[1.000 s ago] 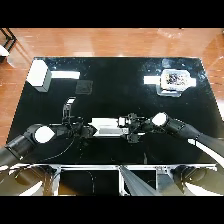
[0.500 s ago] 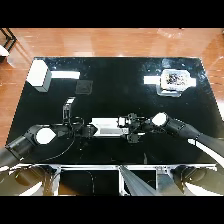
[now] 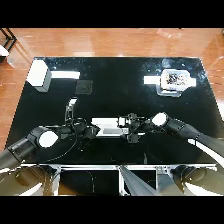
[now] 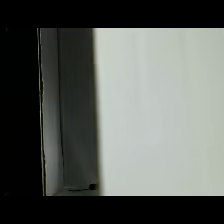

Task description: Fold the box and place the chain.

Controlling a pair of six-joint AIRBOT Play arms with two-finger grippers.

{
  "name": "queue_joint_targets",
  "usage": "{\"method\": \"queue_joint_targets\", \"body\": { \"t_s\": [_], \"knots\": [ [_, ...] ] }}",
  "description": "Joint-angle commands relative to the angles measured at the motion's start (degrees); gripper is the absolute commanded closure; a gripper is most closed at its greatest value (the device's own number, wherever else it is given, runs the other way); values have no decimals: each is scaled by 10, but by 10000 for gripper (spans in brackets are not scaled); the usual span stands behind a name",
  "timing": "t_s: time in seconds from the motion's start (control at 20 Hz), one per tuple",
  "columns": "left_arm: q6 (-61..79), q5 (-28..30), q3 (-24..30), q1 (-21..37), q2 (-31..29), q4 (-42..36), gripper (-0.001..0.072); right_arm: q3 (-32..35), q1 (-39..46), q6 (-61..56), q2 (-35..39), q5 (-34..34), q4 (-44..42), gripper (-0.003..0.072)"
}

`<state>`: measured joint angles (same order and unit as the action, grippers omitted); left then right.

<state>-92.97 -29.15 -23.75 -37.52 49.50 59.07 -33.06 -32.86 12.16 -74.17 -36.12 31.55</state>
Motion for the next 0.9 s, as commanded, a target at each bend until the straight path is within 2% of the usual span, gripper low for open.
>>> {"method": "queue_joint_targets", "body": {
  "t_s": [0.0, 0.55, 0.85],
  "knots": [
    [-18, 5, 0, -3, 3, 20, 153, 0, -1, 0, 0, 0, 0, 222],
    [-58, 6, 0, -3, 14, 20, 155, 0, -1, 0, 0, 0, 0, 222],
    [-80, 7, -16, -37, 52, 28, 154, 0, -1, 0, 0, 0, 0, 222]
  ]
}}
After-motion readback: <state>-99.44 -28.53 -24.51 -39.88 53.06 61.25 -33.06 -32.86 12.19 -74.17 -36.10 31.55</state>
